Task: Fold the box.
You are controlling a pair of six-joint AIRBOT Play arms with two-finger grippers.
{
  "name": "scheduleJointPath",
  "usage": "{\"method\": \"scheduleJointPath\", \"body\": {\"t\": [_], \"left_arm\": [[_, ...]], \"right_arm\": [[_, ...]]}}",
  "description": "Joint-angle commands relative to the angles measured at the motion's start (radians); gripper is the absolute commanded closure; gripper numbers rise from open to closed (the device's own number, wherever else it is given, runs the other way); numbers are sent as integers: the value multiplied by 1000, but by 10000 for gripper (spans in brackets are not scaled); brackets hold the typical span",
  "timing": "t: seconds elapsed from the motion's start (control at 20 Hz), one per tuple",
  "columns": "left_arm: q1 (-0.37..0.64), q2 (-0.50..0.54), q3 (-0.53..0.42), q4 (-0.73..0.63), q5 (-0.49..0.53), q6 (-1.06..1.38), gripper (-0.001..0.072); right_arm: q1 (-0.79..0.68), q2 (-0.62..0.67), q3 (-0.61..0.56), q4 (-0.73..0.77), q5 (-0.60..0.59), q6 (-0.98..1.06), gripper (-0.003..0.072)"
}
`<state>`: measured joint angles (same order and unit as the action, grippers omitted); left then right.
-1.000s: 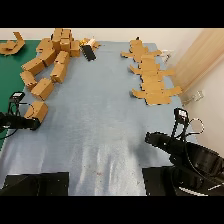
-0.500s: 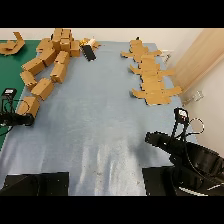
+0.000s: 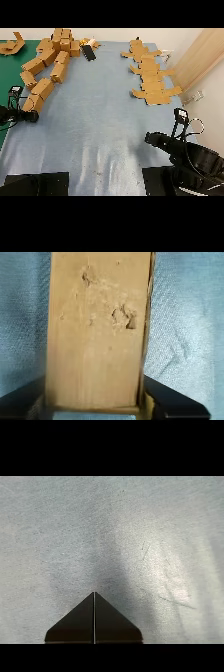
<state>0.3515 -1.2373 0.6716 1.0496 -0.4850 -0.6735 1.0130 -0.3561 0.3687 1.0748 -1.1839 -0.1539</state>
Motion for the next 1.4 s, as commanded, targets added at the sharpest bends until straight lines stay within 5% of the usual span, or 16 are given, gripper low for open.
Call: {"method": "scheduleJointPath", "body": {"t": [0.0, 0.45, 0.75, 0.85, 0.9, 0.95, 1.15, 1.35], "left_arm": [[-1, -11, 9, -2, -10, -8, -11], [-1, 157, 12, 32, -121, -8, -11], [-3, 369, 51, 58, -412, -9, 1], [-3, 441, 51, -2, -477, -3, 489], [-6, 474, 51, -26, -496, 1, 632], [-18, 500, 51, -39, -510, 0, 699], [-198, 512, 51, -105, -552, -110, 701], [-484, 397, 53, -76, -565, -271, 701]], "right_arm": [[0, 1, 1, 5, 5, 0, 681], [0, 1, 1, 11, 6, 0, 681], [0, 0, 1, 32, 31, -4, 681], [0, 0, 1, 34, 71, -5, 680], [0, 0, 1, 39, 97, -5, 680], [0, -1, 1, 49, 120, -5, 680], [-10, -74, 14, 63, 171, -51, 680], [-139, -243, 135, 223, 183, -322, 680]]}}
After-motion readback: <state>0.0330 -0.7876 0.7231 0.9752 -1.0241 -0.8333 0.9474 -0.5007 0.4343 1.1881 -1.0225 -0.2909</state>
